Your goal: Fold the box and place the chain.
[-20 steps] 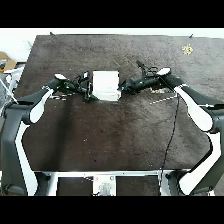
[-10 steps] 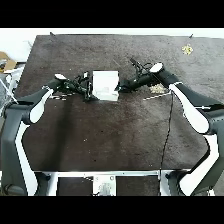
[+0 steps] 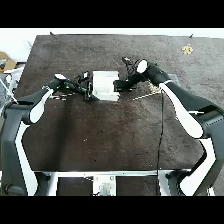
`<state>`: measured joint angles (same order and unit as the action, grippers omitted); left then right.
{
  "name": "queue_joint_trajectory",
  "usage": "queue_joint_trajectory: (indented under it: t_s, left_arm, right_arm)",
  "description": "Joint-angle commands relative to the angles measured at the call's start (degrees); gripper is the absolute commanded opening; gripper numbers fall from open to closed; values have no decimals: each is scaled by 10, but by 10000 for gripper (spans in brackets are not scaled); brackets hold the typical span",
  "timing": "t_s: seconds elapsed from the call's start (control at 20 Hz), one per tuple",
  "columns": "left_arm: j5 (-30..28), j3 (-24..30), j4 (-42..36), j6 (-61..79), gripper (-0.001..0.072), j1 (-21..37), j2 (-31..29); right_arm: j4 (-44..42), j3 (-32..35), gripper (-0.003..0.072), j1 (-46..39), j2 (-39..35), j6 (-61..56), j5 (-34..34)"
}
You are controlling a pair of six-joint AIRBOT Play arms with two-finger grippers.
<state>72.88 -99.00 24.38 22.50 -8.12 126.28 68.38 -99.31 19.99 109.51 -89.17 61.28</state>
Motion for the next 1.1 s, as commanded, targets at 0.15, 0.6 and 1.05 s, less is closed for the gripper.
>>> queue_joint_trajectory:
  t_s: [0.15,0.6,1.05]
  left_arm:
    - [0,0,0,0,275,0,0]
    - [1,0,0,0,275,0,0]
    - [1,0,0,0,275,0,0]
  right_arm:
    - [125,-12,436,35,3,-112,10]
    - [193,-12,435,74,13,-190,-26]
    - [229,-167,435,73,92,-169,120]
